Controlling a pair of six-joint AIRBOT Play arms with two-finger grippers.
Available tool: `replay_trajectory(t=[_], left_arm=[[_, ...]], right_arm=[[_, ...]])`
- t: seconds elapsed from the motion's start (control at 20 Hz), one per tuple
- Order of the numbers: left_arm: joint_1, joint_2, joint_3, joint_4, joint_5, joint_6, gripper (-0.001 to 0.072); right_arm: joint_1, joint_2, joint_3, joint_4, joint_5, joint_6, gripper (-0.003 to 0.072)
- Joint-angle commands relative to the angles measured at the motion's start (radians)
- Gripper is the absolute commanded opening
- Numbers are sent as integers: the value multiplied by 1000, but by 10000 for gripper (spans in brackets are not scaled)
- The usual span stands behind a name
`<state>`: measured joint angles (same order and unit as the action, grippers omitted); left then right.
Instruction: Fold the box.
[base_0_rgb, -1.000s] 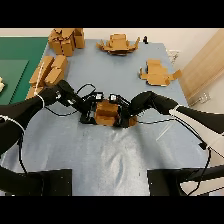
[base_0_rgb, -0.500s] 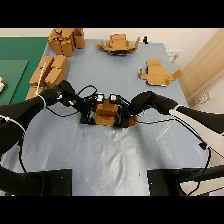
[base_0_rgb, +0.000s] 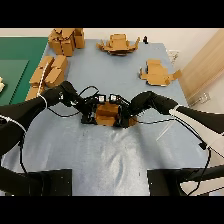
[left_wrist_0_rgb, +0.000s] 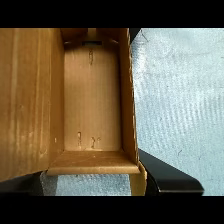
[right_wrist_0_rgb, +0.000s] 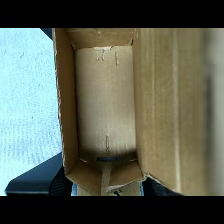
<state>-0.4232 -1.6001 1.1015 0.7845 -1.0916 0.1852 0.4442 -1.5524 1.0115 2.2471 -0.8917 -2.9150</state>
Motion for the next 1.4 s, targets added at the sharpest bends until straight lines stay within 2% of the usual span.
replay_trajectory(t=[0.0, 0.2, 0.25, 0.35, 0.4, 0.45, 0.6, 0.65, 0.7, 0.95, 1.25, 1.3, 1.35], left_arm=[[-1, 0, 1, 1, -31, -2, 290], [-1, 0, 1, 1, -35, 1, 290], [-1, 0, 1, 1, -35, 1, 290], [-1, 0, 1, 1, -33, 1, 289], [-1, 0, 1, 1, -32, 1, 289], [0, 0, 1, 1, -29, 0, 289], [0, 0, 1, 1, -12, -3, 284], [0, 0, 1, 2, -8, -3, 202], [0, 0, 1, 1, -6, -3, 165], [0, 0, 1, 2, 3, -3, 165], [0, 0, 1, 1, 8, -3, 166], [0, 0, 1, 1, 8, -3, 166], [0, 0, 1, 1, 8, -3, 166]], right_arm=[[0, 0, 1, 1, 0, 2, 266], [0, 0, 1, 1, 0, 2, 269], [-1, 0, 1, 0, 0, 2, 292], [-1, 2, 1, -21, 0, 7, 559], [-1, 6, 1, -48, 0, 37, 641], [-1, 12, 1, -84, 0, 74, 670], [-1, 37, 1, -192, -4, 144, 674], [-1, 48, 1, -206, -3, 144, 676], [-1, 60, 1, -215, 3, 144, 714], [-2, 110, 1, -306, -1, 160, 714], [-3, 134, 1, -321, -45, 245, 712], [-3, 147, 1, -322, -51, 286, 670], [-3, 165, 1, -323, -63, 328, 515]])
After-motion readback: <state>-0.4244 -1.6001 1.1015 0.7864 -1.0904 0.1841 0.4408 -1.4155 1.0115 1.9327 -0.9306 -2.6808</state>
